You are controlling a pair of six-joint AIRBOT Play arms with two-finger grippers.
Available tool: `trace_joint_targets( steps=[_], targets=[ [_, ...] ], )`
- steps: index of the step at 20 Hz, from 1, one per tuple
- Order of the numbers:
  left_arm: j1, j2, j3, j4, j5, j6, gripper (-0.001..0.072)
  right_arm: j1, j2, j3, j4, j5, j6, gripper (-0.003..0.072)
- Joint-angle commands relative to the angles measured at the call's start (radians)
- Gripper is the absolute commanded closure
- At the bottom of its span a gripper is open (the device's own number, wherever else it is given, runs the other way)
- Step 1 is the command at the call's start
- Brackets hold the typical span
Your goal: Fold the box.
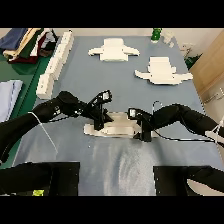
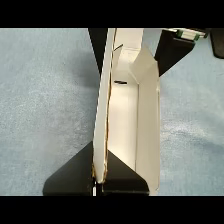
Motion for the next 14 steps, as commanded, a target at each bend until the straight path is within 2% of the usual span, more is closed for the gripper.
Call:
trace_joint_targets(
  steps=[1,5,11,14],
  targets=[
    [-0.001,-0.001,0.0,0.002,-0.002,0.0,0.0695,0.0,0.023,-0.001,-0.029,-0.006,0.084,0.0012],
    [-0.001,0.0,0.0,0.0,-0.003,0.0,0.0695,0.0,0.019,-0.019,-0.01,0.023,0.099,0.0018],
    [-0.001,-0.001,0.0,0.0,-0.004,0.0,0.0695,0.024,0.013,-0.045,0.017,0.145,0.079,0.0019],
    [-0.001,0.0,0.0,0.0,-0.004,0.0,0.0695,0.024,0.02,-0.044,-0.013,0.12,0.145,0.0023]
  ],
)
